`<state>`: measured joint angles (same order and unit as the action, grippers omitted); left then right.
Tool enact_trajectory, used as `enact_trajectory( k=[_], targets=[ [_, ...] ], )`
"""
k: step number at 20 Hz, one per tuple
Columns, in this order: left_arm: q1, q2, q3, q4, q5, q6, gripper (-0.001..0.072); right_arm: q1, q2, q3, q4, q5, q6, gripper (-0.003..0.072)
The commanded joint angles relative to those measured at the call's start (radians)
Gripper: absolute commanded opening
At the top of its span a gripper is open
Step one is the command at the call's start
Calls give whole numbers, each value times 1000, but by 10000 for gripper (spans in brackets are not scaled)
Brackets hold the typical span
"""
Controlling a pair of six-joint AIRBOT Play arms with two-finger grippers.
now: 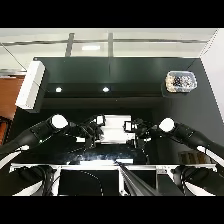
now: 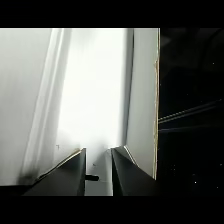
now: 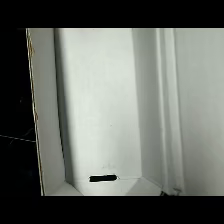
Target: Fold the box and place the chain.
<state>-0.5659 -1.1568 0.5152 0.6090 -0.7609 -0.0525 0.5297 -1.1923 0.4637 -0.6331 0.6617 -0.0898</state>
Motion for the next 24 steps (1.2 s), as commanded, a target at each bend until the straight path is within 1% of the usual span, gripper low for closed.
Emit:
enact_trajectory(
  k=[1, 2, 3, 4, 5, 7, 9, 10, 12, 14, 15, 17, 20, 21, 22, 23, 24],
  targets=[
    [0, -1, 0, -4, 3, 2, 385, 1, 0, 0, 0, 0, 0, 433],
    [0, -1, 0, -3, 2, 1, 443, 1, 0, 0, 0, 0, 0, 433],
    [0, -1, 0, -4, 2, 0, 433, 1, 0, 0, 0, 0, 0, 433],
    [0, -1, 0, -5, 1, 0, 323, 1, 0, 0, 0, 0, 1, 433],
    [0, -1, 0, -5, 1, 0, 270, 1, 0, 0, 0, 0, 0, 433],
    [0, -1, 0, -4, -1, 0, 273, 1, 0, 0, 0, 0, 0, 433],
    [3, 2, 4, 19, -5, -7, 33, 1, 0, 0, 0, 0, 0, 433],
    [15, 11, 6, 53, -14, -28, 32, 1, 0, 0, 0, 0, 1, 433],
    [83, 42, 11, 124, -57, -130, 31, 1, 0, 0, 0, 0, 0, 433],
    [209, 97, 11, 196, -122, -240, 30, 1, 0, 0, 0, 0, 0, 433],
    [288, 134, 11, 229, -144, -316, 30, 1, 0, 0, 0, 0, 0, 433],
    [468, 188, 11, 277, -184, -590, 30, 1, 0, 0, 0, 0, 0, 433],
    [767, 148, 10, 283, -350, -870, 30, 1, 0, 0, 0, 0, 0, 433],
    [845, 127, 6, 266, -396, -952, 30, 1, 0, 0, 0, 0, 0, 433],
    [909, 105, 2, 246, -441, -1013, 30, 1, 0, 0, 0, 0, 0, 433],
    [946, 84, -2, 250, -476, -1060, 29, 1, 0, 0, 0, 0, 0, 433],
    [962, 60, -10, 275, -500, -1115, 29, 1, 0, 0, 0, 0, 0, 433]
  ],
)
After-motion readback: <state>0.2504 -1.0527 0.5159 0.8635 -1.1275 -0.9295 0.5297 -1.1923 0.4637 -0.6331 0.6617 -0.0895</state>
